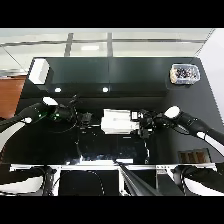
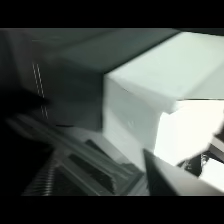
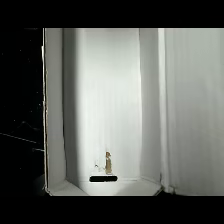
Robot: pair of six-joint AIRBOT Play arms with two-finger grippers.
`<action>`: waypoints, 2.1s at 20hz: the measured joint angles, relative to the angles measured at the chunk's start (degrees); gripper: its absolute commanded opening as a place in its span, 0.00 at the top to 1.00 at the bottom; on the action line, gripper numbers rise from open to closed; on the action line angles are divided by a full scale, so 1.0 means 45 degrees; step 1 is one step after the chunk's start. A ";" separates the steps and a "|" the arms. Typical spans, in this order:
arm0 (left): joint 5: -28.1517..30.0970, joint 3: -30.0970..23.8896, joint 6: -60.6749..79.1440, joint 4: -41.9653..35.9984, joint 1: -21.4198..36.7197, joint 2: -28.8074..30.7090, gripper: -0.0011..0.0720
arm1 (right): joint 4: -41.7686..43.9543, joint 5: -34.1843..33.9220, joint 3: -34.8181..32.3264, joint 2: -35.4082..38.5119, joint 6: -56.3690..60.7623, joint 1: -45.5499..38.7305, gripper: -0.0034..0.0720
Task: Fold the box and place the chain.
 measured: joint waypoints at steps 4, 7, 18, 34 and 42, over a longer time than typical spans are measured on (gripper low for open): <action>-0.0199 0.0228 0.0039 0.0209 0.0000 -0.0005 0.08 | 0.0000 0.0000 0.0000 0.0000 0.0000 0.0000 0.32; -0.0364 0.0461 0.0044 0.0146 -0.0015 -0.0019 0.08 | 0.0000 0.0000 0.0000 0.0000 0.0000 0.0000 0.32; -0.1127 0.0631 0.0063 -0.0991 -0.0053 -0.0019 0.14 | 0.0000 0.0000 0.0000 0.0000 0.0000 0.0000 0.32; -0.1161 0.1001 0.0554 -0.0962 -0.0588 -0.0010 0.30 | 0.0000 0.0000 0.0000 0.0000 0.0000 0.0000 0.32; -0.1005 0.1219 0.0311 -0.0821 -0.0967 -0.0005 0.30 | 0.0000 -0.0005 0.0000 0.0000 0.0000 0.0000 0.32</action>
